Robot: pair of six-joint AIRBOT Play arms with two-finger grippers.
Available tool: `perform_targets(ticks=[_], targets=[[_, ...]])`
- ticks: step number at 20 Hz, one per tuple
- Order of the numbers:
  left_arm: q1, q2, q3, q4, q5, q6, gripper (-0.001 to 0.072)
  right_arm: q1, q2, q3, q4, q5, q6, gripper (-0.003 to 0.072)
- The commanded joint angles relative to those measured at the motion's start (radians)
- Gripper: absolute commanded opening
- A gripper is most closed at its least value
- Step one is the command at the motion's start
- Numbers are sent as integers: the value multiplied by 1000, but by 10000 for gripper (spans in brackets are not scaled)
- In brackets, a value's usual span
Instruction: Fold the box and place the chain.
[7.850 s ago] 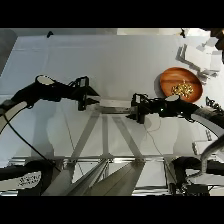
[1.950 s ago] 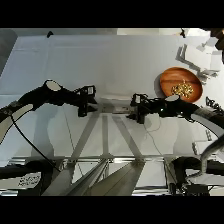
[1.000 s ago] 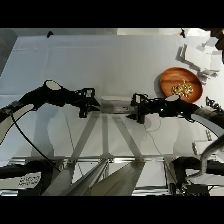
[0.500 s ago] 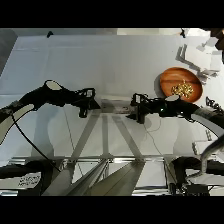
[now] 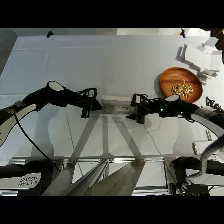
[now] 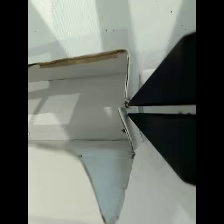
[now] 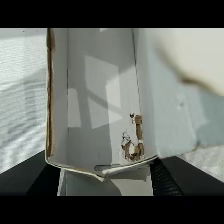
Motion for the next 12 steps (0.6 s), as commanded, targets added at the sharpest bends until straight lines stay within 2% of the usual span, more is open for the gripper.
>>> perform_targets(ticks=[1,2,3,7,9,10,12], targets=[[-2,-1,0,-5,-1,-1,185,1,1,0,1,-1,1,508],[-2,-2,0,-21,-1,-10,266,1,1,0,1,-1,1,508],[-2,-2,0,-35,-2,-12,293,1,1,0,1,-1,1,508],[-2,-8,0,-60,-10,-12,309,1,1,0,1,-1,1,508],[-2,-15,0,-61,-16,-13,479,1,1,0,1,-1,1,508],[-2,-18,0,-61,-16,-16,518,1,1,0,1,-1,1,508],[-2,-20,0,-61,-16,-39,513,1,1,0,1,-1,1,508]])
